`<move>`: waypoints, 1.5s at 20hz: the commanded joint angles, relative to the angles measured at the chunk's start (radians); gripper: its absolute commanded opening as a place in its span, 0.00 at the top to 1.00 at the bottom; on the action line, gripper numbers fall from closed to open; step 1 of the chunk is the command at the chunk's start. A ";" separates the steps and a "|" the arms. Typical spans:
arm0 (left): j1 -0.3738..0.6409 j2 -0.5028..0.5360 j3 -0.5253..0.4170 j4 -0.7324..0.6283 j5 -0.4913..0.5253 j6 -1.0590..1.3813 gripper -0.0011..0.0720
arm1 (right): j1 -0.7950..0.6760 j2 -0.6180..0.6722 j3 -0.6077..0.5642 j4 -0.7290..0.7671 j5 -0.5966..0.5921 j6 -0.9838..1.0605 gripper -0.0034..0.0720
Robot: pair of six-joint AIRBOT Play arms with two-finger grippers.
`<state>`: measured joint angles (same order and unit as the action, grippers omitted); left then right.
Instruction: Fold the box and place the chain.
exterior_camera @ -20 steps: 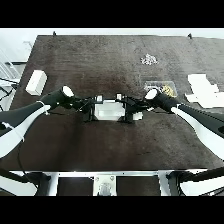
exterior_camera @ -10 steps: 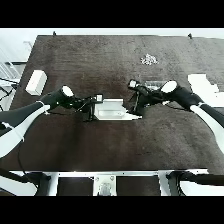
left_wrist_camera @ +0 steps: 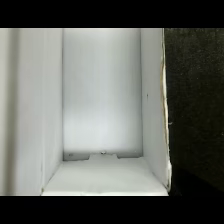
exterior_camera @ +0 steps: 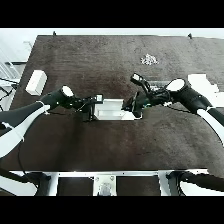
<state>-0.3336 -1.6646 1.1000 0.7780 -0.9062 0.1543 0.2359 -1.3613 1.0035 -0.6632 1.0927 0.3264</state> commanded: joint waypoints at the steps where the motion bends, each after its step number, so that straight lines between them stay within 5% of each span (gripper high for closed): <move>1: 0.000 0.000 0.000 0.000 0.000 0.000 0.34 | 0.071 0.002 -0.020 0.062 -0.200 -0.024 0.94; 5: 0.000 0.000 0.000 0.000 0.000 0.000 0.33 | 0.086 -0.045 -0.018 0.156 -0.391 -0.025 0.94; 30: 0.000 0.000 0.000 -0.004 -0.003 0.000 0.34 | 0.064 -0.226 0.064 0.211 -0.394 -0.050 0.94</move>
